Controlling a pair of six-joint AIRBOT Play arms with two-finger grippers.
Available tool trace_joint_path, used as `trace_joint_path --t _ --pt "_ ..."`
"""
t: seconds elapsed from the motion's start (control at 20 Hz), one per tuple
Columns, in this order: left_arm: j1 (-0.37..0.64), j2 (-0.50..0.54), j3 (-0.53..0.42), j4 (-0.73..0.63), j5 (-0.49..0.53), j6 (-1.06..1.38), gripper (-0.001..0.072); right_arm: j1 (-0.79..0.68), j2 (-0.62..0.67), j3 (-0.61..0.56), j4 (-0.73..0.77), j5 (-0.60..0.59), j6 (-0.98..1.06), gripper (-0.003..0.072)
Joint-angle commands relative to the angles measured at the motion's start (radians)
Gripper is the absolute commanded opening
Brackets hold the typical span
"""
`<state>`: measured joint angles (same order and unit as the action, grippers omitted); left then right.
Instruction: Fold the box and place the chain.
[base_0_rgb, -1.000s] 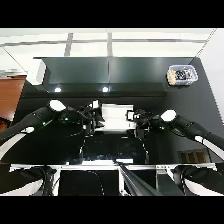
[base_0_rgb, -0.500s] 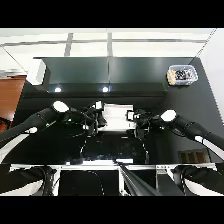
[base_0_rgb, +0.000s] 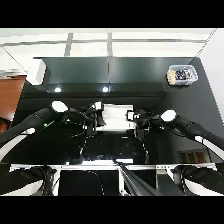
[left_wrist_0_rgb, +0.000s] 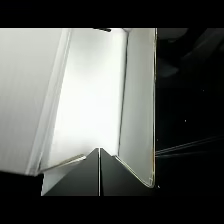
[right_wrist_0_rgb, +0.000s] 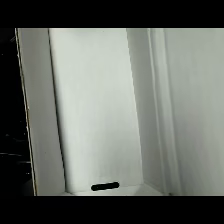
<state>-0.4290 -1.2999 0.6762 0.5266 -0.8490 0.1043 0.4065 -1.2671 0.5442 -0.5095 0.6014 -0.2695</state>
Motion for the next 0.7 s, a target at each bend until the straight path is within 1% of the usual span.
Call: trace_joint_path --t 0.0,0.05,0.1,0.15,0.2,0.25,0.35,0.45,0.55,0.65 --pt "0.046 0.121 0.001 0.164 -0.051 -0.27 0.0023 0.001 0.0 0.0 0.0 0.0 0.0 0.0482" --pt "0.076 0.169 0.001 0.228 -0.076 -0.345 0.0023 0.001 0.0 0.0 0.0 0.0 0.0 0.0482" --pt "0.113 0.213 -0.003 0.308 -0.079 -0.464 0.0023 0.001 0.0 0.0 0.0 0.0 0.001 0.0482" --pt "0.166 0.237 -0.013 0.394 -0.071 -0.666 0.0025 0.001 0.0 0.0 0.0 0.0 0.001 0.0482" --pt "0.232 0.24 -0.016 0.452 -0.08 -0.822 0.0025 0.001 0.0 0.0 0.0 0.0 0.001 0.0482" --pt "0.31 0.237 -0.019 0.465 -0.101 -0.943 0.0025 0.001 0.0 0.0 0.0 0.0 0.0 0.0482" --pt "0.458 0.237 -0.034 0.407 -0.132 -1.12 0.0025 0.001 0.0 0.0 0.0 0.0 0.0 0.0482" --pt "0.565 0.235 -0.074 0.294 -0.164 -1.194 0.0025 0.001 0.0 0.0 0.0 0.0 0.0 0.0482" --pt "0.611 0.22 -0.121 0.179 -0.222 -1.193 0.0025 0.001 0.0 0.0 0.0 0.0 0.0 0.0482" --pt "0.603 0.18 -0.149 0.165 -0.234 -1.195 0.0024 0.001 0.0 0.0 0.0 0.0 0.0 0.0482"
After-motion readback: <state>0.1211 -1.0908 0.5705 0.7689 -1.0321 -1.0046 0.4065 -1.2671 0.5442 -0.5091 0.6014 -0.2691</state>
